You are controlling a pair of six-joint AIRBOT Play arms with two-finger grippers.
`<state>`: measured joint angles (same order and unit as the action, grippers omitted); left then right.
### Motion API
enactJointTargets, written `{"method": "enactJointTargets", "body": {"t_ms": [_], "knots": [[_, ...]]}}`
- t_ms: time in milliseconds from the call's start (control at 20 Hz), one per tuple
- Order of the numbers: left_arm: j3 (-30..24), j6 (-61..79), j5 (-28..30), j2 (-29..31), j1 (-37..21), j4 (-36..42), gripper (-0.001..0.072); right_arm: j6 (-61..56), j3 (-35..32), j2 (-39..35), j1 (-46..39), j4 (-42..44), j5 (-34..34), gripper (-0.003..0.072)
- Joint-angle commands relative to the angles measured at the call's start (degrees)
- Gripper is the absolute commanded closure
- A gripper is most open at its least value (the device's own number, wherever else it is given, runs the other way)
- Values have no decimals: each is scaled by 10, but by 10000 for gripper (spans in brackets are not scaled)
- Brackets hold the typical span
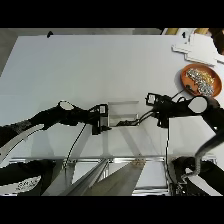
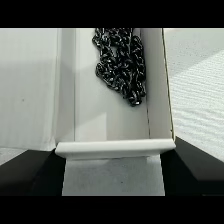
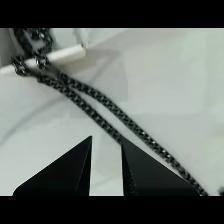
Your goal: Fold the box and place the chain.
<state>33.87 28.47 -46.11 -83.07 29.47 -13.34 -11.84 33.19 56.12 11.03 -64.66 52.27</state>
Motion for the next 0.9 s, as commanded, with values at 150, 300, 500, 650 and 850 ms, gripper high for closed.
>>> {"method": "enactJointTargets", "body": {"t_ms": [150, 300, 500, 650, 850], "knots": [[0, 0, 0, 0, 0, 0, 697, 104, -14, 83, -6, -8, -57, 483], [0, 0, 0, 0, 0, 0, 697, 140, -14, 100, -6, -8, -64, 487], [0, 0, 0, 0, 0, 0, 697, 141, -14, 124, -6, -6, -89, 487], [0, 0, 0, 0, 0, 0, 697, 141, -14, 124, -6, -6, -101, 490], [0, 0, 0, 0, 0, 0, 697, 140, -14, 124, -6, -6, -94, 585]]}}
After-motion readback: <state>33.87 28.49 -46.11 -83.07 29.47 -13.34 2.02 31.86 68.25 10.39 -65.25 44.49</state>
